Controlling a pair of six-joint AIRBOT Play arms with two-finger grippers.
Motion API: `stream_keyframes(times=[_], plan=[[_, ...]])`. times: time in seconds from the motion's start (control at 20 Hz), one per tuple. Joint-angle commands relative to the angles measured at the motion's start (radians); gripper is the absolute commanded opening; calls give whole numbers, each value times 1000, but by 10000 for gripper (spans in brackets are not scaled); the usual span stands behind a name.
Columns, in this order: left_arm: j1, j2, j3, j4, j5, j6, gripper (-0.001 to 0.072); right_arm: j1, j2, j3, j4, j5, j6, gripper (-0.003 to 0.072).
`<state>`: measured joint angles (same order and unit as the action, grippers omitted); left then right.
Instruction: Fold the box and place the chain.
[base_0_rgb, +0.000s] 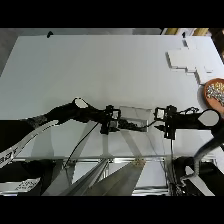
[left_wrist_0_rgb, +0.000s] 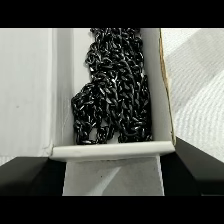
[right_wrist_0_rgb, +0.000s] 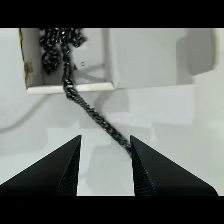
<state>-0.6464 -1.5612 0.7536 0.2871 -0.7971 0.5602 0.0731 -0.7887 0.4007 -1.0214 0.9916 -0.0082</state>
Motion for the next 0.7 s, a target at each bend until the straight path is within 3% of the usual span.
stream_keyframes(times=[0.0,0.2,0.25,0.35,0.55,0.65], plan=[[1,0,0,0,0,0,30,29,-92,-21,30,-43,-86,332],[0,0,0,0,0,0,30,81,-223,-21,141,-159,-86,290],[1,0,0,0,0,0,30,89,-235,-21,143,-162,-83,242],[0,0,0,0,0,0,30,89,-217,-21,104,-128,-19,19],[0,0,0,0,0,0,30,89,-32,-20,-167,-12,298,19],[1,0,0,0,0,0,30,89,113,-20,-159,55,425,19]])
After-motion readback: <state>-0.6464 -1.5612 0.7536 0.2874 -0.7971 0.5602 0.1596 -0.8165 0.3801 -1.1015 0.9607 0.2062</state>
